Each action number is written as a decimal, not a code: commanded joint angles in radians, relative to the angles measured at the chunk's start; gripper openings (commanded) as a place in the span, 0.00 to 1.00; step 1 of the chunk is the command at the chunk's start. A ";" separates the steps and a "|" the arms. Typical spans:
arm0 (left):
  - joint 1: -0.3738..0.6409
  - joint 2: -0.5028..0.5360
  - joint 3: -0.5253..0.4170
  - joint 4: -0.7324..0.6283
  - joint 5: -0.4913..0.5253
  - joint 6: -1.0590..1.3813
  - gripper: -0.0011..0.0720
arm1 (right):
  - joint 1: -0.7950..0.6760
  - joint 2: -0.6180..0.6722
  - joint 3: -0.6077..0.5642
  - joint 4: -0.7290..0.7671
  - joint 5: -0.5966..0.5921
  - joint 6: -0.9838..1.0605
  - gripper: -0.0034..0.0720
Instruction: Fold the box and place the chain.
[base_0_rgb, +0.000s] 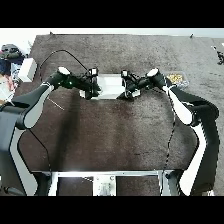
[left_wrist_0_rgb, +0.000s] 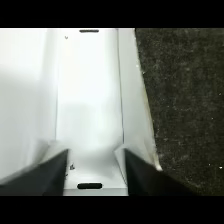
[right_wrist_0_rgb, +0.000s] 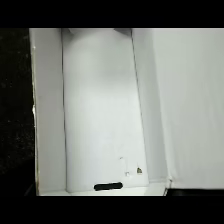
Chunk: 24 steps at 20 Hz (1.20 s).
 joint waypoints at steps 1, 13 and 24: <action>0.000 -0.009 0.000 0.003 -0.008 0.013 0.61 | 0.001 -0.001 0.000 0.001 0.000 0.001 0.67; 0.043 -0.005 0.001 -0.022 -0.023 -0.014 0.24 | 0.001 -0.001 0.000 0.001 0.000 0.001 0.67; 0.108 0.180 0.006 0.098 -0.060 -0.413 0.02 | 0.001 -0.001 0.000 0.002 0.000 0.001 0.67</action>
